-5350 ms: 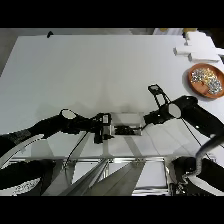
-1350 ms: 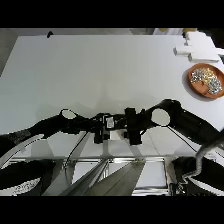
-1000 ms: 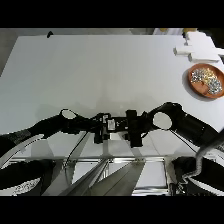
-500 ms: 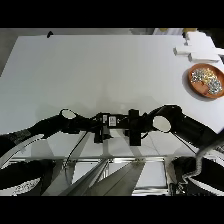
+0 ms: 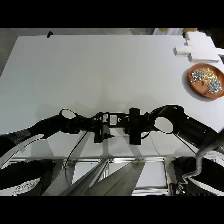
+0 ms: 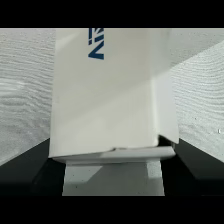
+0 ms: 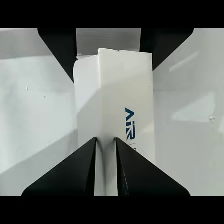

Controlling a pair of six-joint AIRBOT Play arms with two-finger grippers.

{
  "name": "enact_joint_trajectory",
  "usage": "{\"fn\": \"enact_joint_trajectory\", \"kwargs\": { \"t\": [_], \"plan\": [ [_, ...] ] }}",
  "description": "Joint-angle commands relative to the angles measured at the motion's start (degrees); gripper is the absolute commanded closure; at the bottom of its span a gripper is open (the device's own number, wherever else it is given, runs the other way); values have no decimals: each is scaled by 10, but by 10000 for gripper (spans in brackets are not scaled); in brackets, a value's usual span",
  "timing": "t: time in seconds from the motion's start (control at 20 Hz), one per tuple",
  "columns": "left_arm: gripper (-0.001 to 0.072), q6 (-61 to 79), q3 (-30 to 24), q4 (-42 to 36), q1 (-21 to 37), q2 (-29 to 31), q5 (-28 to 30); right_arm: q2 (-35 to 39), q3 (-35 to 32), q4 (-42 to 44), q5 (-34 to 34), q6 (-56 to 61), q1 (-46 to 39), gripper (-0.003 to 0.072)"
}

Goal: Fold the box and place the chain.

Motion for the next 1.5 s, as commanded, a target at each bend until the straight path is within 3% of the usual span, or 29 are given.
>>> {"fn": "enact_joint_trajectory", "kwargs": {
  "t": [0.0,0.2,0.7,0.8,1.3,1.45],
  "plan": [
    [436,1,0,2,0,0,-2,3,0,-1,-10,1,0,581],
    [436,1,0,2,0,0,-2,3,0,0,-33,1,0,587],
    [436,1,0,2,0,0,-2,-1,-44,26,11,0,0,561],
    [436,1,0,2,0,0,-2,-1,-49,27,12,1,0,483],
    [436,1,0,2,0,0,-2,38,-49,78,-7,0,0,489],
    [436,1,0,2,0,0,-2,26,-49,78,-7,1,0,574]
  ]
}}
